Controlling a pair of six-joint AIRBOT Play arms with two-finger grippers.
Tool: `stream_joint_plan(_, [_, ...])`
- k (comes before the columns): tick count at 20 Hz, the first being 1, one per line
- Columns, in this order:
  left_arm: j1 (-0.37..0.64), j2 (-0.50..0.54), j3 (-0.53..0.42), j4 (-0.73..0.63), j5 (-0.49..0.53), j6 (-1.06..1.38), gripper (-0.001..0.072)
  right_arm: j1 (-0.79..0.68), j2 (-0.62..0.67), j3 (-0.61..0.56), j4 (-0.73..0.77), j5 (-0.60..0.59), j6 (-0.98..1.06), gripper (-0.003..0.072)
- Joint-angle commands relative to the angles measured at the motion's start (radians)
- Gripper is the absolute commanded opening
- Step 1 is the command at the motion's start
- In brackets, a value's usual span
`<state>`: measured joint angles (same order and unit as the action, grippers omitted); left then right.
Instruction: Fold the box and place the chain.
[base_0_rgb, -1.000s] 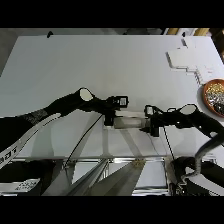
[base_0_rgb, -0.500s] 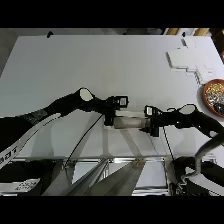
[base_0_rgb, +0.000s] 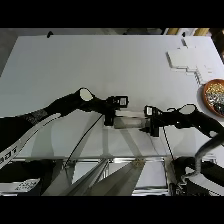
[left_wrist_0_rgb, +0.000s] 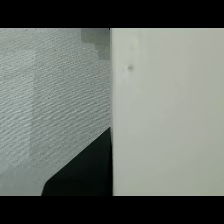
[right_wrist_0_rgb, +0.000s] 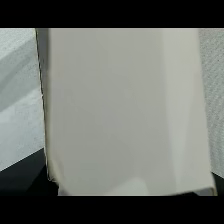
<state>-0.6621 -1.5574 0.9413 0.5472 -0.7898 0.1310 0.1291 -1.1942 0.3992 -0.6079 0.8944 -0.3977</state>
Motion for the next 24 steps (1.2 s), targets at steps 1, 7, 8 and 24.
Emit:
stream_joint_plan(1, [0.0,0.0,0.001,0.0,0.0,0.0,0.001,0.001,0.0,-0.001,0.0,0.001,0.0,0.0402])
stream_joint_plan(7, [0.0,0.007,0.002,0.001,-0.022,0.0,0.0073,0.001,0.0,-0.001,0.0,0.001,0.0,0.0402])
stream_joint_plan(8, [0.002,0.016,0.002,0.009,-0.023,0.0,0.0221,0.001,0.0,-0.001,0.0,0.001,0.0,0.0402])
stream_joint_plan(24, [-0.043,0.33,0.002,0.634,-0.259,-0.558,0.0001,0.001,0.0,-0.001,0.0,0.004,0.0,0.0402])
